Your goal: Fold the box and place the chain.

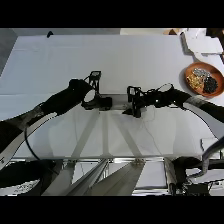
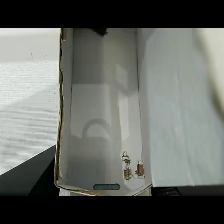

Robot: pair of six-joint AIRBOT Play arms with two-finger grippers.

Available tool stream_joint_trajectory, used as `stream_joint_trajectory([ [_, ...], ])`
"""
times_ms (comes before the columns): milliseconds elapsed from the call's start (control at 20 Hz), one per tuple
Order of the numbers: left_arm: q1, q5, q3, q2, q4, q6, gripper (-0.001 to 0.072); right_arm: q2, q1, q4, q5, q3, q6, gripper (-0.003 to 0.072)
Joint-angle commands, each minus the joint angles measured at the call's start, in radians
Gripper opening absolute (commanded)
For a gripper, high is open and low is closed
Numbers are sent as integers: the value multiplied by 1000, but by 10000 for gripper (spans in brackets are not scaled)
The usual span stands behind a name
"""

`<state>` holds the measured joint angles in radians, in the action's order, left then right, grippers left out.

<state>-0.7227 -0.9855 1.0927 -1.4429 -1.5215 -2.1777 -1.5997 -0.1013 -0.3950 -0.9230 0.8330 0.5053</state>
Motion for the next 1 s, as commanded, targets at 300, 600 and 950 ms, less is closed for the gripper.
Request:
stream_joint_trajectory([
  [300, 38, -263, 0, 239, 161, 623, 633, 0, 0, -1, -2, 0, 1, 466],
  [600, 209, -259, -31, 258, 246, 1159, 633, 0, 0, -1, -2, 0, 1, 466],
  [950, 490, -236, -98, 134, 612, 1876, 636, 0, 0, -1, -2, 0, 1, 466],
])
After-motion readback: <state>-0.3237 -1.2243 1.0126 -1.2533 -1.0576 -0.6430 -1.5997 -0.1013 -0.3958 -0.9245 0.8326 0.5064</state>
